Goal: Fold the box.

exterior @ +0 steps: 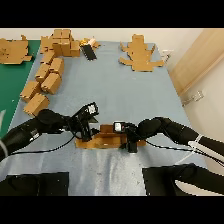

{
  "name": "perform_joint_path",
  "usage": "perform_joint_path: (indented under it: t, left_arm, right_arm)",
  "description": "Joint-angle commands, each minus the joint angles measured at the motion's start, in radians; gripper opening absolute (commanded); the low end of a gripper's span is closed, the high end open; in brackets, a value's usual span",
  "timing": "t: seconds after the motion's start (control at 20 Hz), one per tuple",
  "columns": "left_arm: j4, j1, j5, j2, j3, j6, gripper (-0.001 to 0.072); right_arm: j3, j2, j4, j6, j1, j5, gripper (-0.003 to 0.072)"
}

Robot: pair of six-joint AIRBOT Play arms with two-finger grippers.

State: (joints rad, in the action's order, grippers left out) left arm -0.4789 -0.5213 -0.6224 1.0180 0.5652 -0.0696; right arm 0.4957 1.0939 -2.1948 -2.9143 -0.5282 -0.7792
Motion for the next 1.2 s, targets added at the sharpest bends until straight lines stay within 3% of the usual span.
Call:
perform_joint_path:
  t: [0.0, 0.15, 0.2, 0.25, 0.3, 0.45, 0.6, 0.75, 0.9, 1.15]
  left_arm:
    - [-0.325, -0.001, -0.077, -0.137, 0.001, 0.334, 0.0481]
    - [-0.415, -0.001, -0.195, -0.209, 0.001, 0.489, 0.0479]
    - [-0.414, -0.001, -0.235, -0.222, 0.001, 0.582, 0.0404]
    - [-0.404, -0.003, -0.289, -0.232, 0.001, 0.710, 0.0148]
    - [-0.392, -0.003, -0.343, -0.234, 0.001, 0.827, 0.0013]
    - [-0.298, -0.010, -0.375, -0.230, 0.001, 1.265, 0.0013]
    - [-0.055, -0.032, -0.360, -0.192, 0.001, 1.304, 0.0013]
    - [0.143, -0.034, -0.348, -0.085, 0.001, 1.352, 0.0013]
    - [0.210, -0.047, -0.237, -0.001, 0.001, 1.349, 0.0013]
    - [0.255, -0.047, 0.042, 0.022, 0.001, 1.344, 0.0012]
  right_arm:
    - [0.000, 0.001, 0.000, 0.001, -0.001, 0.000, 0.0437]
    - [0.000, 0.001, 0.000, 0.001, -0.001, -0.001, 0.0437]
    - [0.000, 0.001, 0.000, 0.001, -0.001, 0.000, 0.0437]
    - [0.000, 0.001, 0.000, 0.001, -0.001, -0.001, 0.0437]
    - [0.000, 0.001, 0.000, 0.001, -0.001, -0.001, 0.0437]
    - [0.000, 0.001, 0.000, 0.001, -0.001, -0.001, 0.0437]
    - [0.000, 0.001, 0.000, 0.001, -0.001, -0.001, 0.0437]
    - [0.000, 0.001, 0.000, 0.001, -0.001, -0.001, 0.0437]
    - [0.000, 0.001, 0.000, 0.001, -0.001, -0.001, 0.0437]
    - [0.000, 0.001, -0.001, 0.001, -0.001, -0.001, 0.0437]
